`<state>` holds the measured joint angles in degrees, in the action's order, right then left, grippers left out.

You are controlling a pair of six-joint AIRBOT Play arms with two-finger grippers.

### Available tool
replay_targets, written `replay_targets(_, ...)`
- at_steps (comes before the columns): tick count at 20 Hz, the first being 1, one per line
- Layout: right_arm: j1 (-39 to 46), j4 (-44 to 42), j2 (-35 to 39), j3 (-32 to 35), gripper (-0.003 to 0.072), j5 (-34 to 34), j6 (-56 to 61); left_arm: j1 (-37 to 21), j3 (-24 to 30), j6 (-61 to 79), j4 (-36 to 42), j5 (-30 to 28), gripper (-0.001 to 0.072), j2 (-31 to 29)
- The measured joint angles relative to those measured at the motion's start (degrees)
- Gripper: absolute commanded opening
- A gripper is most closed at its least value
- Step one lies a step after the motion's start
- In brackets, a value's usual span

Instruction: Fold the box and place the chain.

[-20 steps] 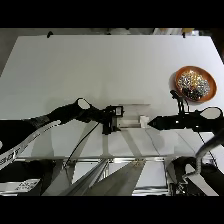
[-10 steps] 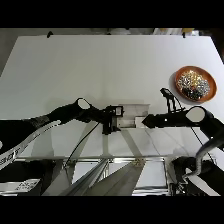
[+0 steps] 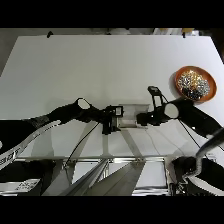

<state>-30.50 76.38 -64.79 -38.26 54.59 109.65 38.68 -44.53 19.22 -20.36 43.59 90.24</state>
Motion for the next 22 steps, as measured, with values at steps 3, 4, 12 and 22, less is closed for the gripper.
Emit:
replay_targets(3, -2.97, 3.93, -4.04, -3.48, 0.0346, 2.4, 4.59, 0.0, 0.0, -0.04, 0.0, 0.0, 0.0312, -0.02)
replay_targets(4, -3.63, 4.94, -5.11, -4.24, 0.0345, 2.99, 5.62, -0.02, 0.0, -0.04, 0.0, 0.0, 0.0312, -0.02)
replay_targets(12, -5.05, 8.44, -8.46, -6.01, 0.0085, 5.62, 8.83, -0.02, 0.0, 0.0, 0.0, -0.02, 0.0312, -0.02)
replay_targets(22, -5.25, 7.89, -8.81, -6.1, 0.0266, 6.93, 11.13, -0.02, 0.0, 0.02, -0.02, -0.04, 0.0312, -0.04)
